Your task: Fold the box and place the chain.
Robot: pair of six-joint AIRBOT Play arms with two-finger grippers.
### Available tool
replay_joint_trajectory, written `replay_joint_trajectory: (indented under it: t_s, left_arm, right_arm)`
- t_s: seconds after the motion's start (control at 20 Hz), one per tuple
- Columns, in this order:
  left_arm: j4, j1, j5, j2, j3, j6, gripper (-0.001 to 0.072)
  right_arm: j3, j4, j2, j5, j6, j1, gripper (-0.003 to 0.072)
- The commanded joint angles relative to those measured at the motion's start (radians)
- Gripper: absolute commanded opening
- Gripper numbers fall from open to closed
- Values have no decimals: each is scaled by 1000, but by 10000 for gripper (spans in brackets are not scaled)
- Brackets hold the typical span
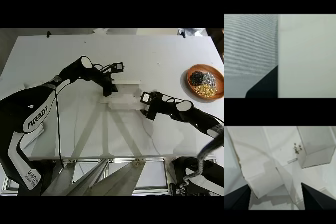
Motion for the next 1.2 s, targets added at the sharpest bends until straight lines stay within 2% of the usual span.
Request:
replay_joint_trajectory:
  t_s: [0.0,0.1,0.3,0.6,0.8,1.0,1.15]
  left_arm:
    - [0,-1,0,-1,0,0,11]
    - [0,-1,0,-1,0,0,11]
    - [0,-1,0,-1,0,0,11]
    - [0,-1,0,-1,0,0,11]
    - [0,-1,0,-1,0,0,11]
    - [0,-1,0,-1,0,0,11]
    - [0,-1,0,-1,0,0,11]
  right_arm:
    - [20,127,-14,-25,-26,0,686]
    - [47,153,-13,-23,-26,0,686]
    - [110,148,-14,53,-34,0,686]
    - [128,148,-31,67,-50,-2,686]
    - [178,148,-94,176,-47,-60,686]
    - [222,148,-99,177,-48,-108,686]
    - [227,139,-99,251,-49,-124,686]
